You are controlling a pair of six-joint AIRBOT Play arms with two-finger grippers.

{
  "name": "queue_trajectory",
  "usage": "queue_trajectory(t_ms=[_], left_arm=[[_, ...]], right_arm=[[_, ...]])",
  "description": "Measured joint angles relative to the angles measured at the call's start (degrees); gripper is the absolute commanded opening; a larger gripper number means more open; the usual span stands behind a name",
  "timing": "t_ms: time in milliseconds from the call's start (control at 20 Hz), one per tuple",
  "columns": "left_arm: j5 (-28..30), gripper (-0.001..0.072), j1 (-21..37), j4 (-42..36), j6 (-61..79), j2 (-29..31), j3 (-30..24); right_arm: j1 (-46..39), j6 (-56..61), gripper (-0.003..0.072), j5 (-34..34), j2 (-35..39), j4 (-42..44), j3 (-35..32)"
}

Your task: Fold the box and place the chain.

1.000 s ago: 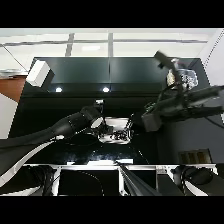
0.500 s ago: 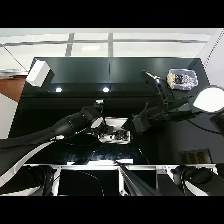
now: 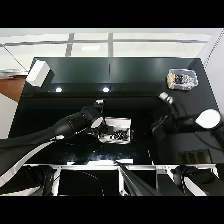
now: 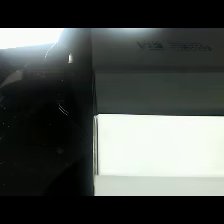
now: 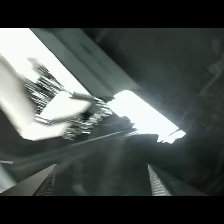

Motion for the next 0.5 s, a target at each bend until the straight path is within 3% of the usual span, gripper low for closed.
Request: queue_trajectory(t_ms=[200, 500], left_arm=[[-0.1, 0.0030, 0.0, -0.1, 0.0, 0.0, 0.0], [-0.1, 0.0030, 0.0, -0.2, 0.0, 0.0, 0.0]], right_arm=[[3.9, -16.5, 0.0699, -9.7, 0.1, 2.0, -7.1], [10.1, -33.7, 0.0698, -16.6, -3.1, 8.4, -9.6]])
